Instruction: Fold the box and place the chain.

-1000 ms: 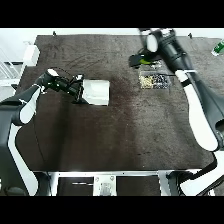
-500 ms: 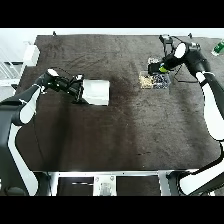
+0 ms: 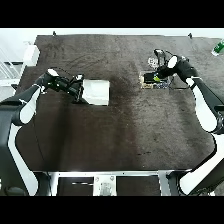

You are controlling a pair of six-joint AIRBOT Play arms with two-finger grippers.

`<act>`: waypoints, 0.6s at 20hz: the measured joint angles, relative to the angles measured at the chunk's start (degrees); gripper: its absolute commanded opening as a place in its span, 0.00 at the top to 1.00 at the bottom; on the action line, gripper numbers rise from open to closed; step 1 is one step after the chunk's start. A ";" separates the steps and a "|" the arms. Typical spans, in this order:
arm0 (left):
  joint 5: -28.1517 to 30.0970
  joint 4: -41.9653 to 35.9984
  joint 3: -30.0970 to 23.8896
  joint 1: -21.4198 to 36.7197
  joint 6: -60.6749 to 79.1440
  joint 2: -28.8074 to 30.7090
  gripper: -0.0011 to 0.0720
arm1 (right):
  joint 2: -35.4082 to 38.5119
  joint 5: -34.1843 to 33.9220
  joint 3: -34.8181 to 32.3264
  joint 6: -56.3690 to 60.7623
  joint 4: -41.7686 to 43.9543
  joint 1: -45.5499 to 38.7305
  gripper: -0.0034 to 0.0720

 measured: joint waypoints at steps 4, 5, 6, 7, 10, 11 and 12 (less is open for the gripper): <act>0.00 0.00 0.00 0.00 0.00 0.00 0.23 | -1.55 -0.74 0.07 -0.07 0.52 0.00 0.93; 0.00 0.00 0.00 0.00 0.00 0.00 0.23 | -1.70 -0.74 0.33 -0.07 0.68 0.00 0.93; 0.00 0.00 0.00 0.00 0.00 0.00 0.23 | -1.68 -0.33 0.66 -0.07 0.72 0.02 0.93; 0.00 0.00 0.00 0.00 0.00 0.00 0.23 | -1.40 -0.09 1.01 -0.07 0.72 0.04 0.93; 0.00 -0.02 0.00 0.00 0.00 0.00 0.22 | 1.75 -0.09 1.81 -0.04 0.85 0.24 0.93; 0.00 0.00 0.00 0.00 0.00 0.00 0.23 | 3.41 0.00 1.92 -0.02 0.87 0.33 0.93; 0.00 -0.02 0.00 0.00 0.00 0.00 0.22 | 5.22 0.09 2.01 -0.04 0.85 0.44 0.93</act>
